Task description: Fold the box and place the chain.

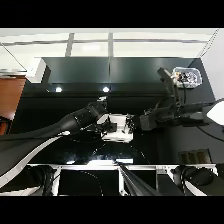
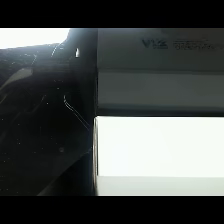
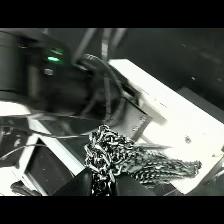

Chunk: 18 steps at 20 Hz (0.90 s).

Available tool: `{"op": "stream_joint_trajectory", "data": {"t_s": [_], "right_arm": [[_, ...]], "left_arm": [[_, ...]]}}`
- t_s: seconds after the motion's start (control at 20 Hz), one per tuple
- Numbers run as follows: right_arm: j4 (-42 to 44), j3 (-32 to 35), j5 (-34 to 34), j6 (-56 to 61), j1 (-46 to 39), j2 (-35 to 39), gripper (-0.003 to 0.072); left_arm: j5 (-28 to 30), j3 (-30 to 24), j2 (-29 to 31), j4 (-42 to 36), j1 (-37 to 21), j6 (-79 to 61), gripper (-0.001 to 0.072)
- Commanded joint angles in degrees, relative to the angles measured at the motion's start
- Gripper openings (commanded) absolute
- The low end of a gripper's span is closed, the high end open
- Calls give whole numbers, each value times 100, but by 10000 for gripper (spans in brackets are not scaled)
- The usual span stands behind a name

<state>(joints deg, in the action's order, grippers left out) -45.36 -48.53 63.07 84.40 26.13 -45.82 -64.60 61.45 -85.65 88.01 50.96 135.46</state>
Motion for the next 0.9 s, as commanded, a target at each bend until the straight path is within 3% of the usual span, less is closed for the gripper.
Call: {"op": "stream_joint_trajectory", "data": {"t_s": [0.0, 0.15, 0.45, 0.5, 0.55, 0.6, 0.85], "right_arm": [[138, 487, -688, 68, 203, -4, 9], [55, 704, -1355, 203, 476, -90, 9], [-188, 879, -1268, 321, 555, -671, 13], [-181, 879, -1252, 323, 555, -691, 88], [-192, 879, -1200, 323, 535, -693, 382], [-201, 855, -1058, 315, 444, -691, 459], [-422, 210, 920, -378, -1032, -509, 458]], "left_arm": [[0, -2, 0, 0, 2, 2, 25], [0, -2, 0, -11, 2, 2, 25], [-105, -2, -2, -179, 2, -2, 26], [-85, -2, -2, -173, 2, -2, 27], [-46, -2, 0, -170, 2, -4, 27], [-13, -2, 0, -149, 0, -2, 27], [236, 4, 2, -63, 2, 551, 27]]}}
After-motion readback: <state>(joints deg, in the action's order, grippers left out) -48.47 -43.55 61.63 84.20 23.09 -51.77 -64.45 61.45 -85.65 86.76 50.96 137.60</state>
